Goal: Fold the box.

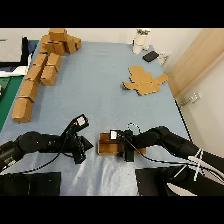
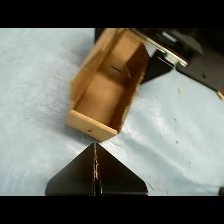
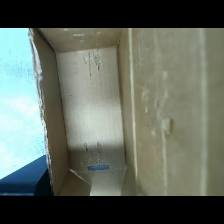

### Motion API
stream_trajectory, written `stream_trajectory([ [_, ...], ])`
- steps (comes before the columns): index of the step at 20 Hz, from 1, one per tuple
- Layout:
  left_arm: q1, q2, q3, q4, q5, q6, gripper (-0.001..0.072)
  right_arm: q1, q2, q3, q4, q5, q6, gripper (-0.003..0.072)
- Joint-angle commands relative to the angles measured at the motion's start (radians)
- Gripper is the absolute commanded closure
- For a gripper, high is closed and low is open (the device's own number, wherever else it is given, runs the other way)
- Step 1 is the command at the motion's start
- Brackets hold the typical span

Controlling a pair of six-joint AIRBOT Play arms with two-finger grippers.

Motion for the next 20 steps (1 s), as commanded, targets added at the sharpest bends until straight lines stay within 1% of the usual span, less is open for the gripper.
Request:
stream_trajectory([
  [1,0.138,-0.122,0.012,-0.312,-0.239,0.468,0.0699,0.0,0.0,0.0,0.0,0.0,0.0,0.0146],
  [2,0.203,-0.175,0.03,-0.371,-0.32,0.559,0.0699,0.0,0.0,0.0,0.0,0.0,0.0,0.0146],
  [3,0.26,-0.235,0.057,-0.386,-0.384,0.642,0.0698,0.0,0.001,0.0,0.0,0.0,0.0,0.0146],
  [4,0.289,-0.284,0.082,-0.381,-0.395,0.724,0.0698,0.0,0.001,0.0,0.0,0.0,0.0,0.0146],
  [6,0.298,-0.362,0.117,-0.378,-0.363,0.818,0.0697,0.0,0.0,0.0,0.0,0.0,0.0,0.0146],
  [8,0.286,-0.385,0.13,-0.351,-0.292,0.818,0.0695,0.0,0.0,0.0,0.0,0.0,0.0,0.0146],
  [9,0.285,-0.384,0.13,-0.333,-0.257,0.82,0.0595,0.0,0.0,0.0,0.0,0.0,0.0,0.0146],
  [10,0.285,-0.384,0.129,-0.32,-0.245,0.821,0.0233,0.0,0.0,0.0,0.0,0.0,0.0,0.0146],
  [11,0.285,-0.384,0.127,-0.319,-0.249,0.816,0.0018,0.0,0.001,0.0,0.0,0.0,0.0,0.0146],
  [13,0.277,-0.384,0.127,-0.316,-0.288,0.817,0.0017,0.0,0.0,0.0,0.0,0.0,0.0,0.0146],
  [14,0.265,-0.384,0.126,-0.309,-0.289,0.825,0.0017,0.0,0.0,0.0,0.0,0.0,0.0,0.0146],
  [15,0.252,-0.384,0.121,-0.292,-0.274,0.869,0.0017,0.0,0.0,0.0,0.0,0.0,0.0,0.0146],
  [16,0.238,-0.384,0.107,-0.288,-0.237,0.898,0.0017,0.0,0.0,0.0,0.0,0.0,0.0,0.0146],
  [18,0.204,-0.381,0.071,-0.283,-0.18,0.905,0.0017,0.0,0.001,0.0,0.0,0.0,0.0,0.0146],
  [19,0.18,-0.358,0.06,-0.267,-0.157,0.911,0.0017,0.0,0.0,0.0,0.0,0.0,0.0,0.0146],
  [20,0.151,-0.332,0.047,-0.285,-0.124,0.913,0.0017,0.0,0.0,0.0,0.0,0.0,0.0,0.0146],
])
